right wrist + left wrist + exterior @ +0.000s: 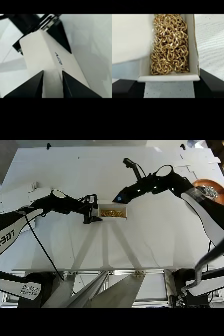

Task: Fold the box and place the chain.

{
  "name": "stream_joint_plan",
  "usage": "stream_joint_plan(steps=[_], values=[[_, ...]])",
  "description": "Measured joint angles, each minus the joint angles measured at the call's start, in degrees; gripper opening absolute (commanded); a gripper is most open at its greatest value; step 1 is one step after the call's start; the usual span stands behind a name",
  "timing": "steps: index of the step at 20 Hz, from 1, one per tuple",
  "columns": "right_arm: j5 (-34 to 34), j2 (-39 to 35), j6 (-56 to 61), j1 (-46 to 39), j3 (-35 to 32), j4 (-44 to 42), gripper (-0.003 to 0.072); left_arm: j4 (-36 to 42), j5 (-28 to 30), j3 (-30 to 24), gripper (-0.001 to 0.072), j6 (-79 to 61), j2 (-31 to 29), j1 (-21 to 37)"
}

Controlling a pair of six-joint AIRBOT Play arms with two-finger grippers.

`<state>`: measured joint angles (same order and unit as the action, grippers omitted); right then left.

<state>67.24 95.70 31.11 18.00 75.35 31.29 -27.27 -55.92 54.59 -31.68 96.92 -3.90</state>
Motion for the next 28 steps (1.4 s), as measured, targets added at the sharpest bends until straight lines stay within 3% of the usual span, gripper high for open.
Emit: stream_joint_plan(steps=[6,11,18,21,24,28], values=[[0.3,-1.7,-5.7,3.7,0.0,10.4,0.0257,0.0,0.0,0.0,0.0217,0.0,0.0,0.0],[-2.9,-3.3,-5.8,6.0,0.0,18.5,0.0154,0.0,0.0,0.0,0.0217,0.0,0.0,0.0],[-5.6,-4.0,-2.1,9.4,0.0,27.4,0.0155,0.0,0.0,0.0,0.0217,0.1,0.0,0.0],[-5.6,-4.0,-1.4,10.8,0.0,29.4,0.0182,0.0,0.0,0.0,0.0217,0.1,0.0,0.0],[-5.4,-4.0,-1.0,12.0,0.0,30.6,0.0295,0.0,0.0,0.0,0.0217,-0.1,0.0,0.0],[-4.7,-4.0,-0.9,12.9,0.0,31.3,0.0297,0.0,0.0,0.0,0.0217,-0.1,0.0,0.0]])
